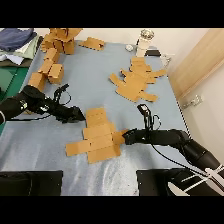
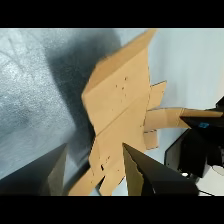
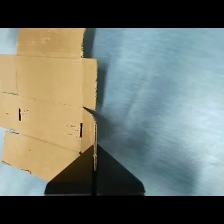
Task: Fold the box.
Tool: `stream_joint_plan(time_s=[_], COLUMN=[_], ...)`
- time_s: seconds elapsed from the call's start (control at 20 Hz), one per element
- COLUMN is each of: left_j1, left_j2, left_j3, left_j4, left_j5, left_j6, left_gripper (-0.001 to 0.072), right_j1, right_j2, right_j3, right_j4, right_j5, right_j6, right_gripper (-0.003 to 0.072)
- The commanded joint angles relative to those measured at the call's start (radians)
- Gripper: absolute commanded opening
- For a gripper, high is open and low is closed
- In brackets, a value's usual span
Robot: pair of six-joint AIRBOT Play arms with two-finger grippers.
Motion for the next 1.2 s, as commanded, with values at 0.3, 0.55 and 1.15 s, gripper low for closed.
stream_joint_plan(time_s=[0.3,0.55,1.15], left_j1=[0.01,0.01,0.01], left_j2=[-0.182,-0.246,-0.285], left_j3=[-0.001,0.0,0.0], left_j4=[-0.186,-0.321,-0.377], left_j5=[-0.104,-0.191,-0.218], left_j6=[0.201,0.357,0.585], left_gripper=[0.0533,0.0444,0.0013], right_j1=[0.086,0.086,0.086], right_j2=[0.006,0.006,0.005], right_j3=[-0.003,-0.003,-0.003], right_j4=[-0.018,-0.018,-0.019], right_j5=[0.069,0.063,0.051], right_j6=[0.058,0.058,0.064], right_gripper=[-0.0003,-0.0002,0.0002])
